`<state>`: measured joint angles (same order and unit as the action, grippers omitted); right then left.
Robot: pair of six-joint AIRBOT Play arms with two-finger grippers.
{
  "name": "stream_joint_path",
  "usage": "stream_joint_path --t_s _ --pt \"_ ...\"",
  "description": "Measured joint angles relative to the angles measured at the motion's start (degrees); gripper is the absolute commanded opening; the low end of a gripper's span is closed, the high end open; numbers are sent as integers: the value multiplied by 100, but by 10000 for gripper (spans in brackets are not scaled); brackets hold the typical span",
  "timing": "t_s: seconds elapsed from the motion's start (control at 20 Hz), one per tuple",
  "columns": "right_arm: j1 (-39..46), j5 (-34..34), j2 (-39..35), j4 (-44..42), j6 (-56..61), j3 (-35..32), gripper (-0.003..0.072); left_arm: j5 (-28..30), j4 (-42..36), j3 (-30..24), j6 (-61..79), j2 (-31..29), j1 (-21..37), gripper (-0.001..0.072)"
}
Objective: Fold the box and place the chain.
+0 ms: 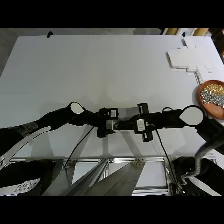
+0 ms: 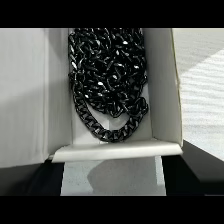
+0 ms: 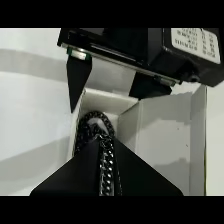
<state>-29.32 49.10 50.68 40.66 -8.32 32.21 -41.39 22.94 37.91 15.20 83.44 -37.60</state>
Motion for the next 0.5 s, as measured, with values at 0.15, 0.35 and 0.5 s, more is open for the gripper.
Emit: stream_joint_path --t_s 0.15,0.35,0.5 --pt "-153 -151 271 -24 59 0 74 0 0 0 0 0 2 334" --pt "-223 -245 509 -20 85 0 114 0 0 0 0 0 0 334" --pt "-236 -306 446 247 138 4 143 0 0 0 0 0 2 334"
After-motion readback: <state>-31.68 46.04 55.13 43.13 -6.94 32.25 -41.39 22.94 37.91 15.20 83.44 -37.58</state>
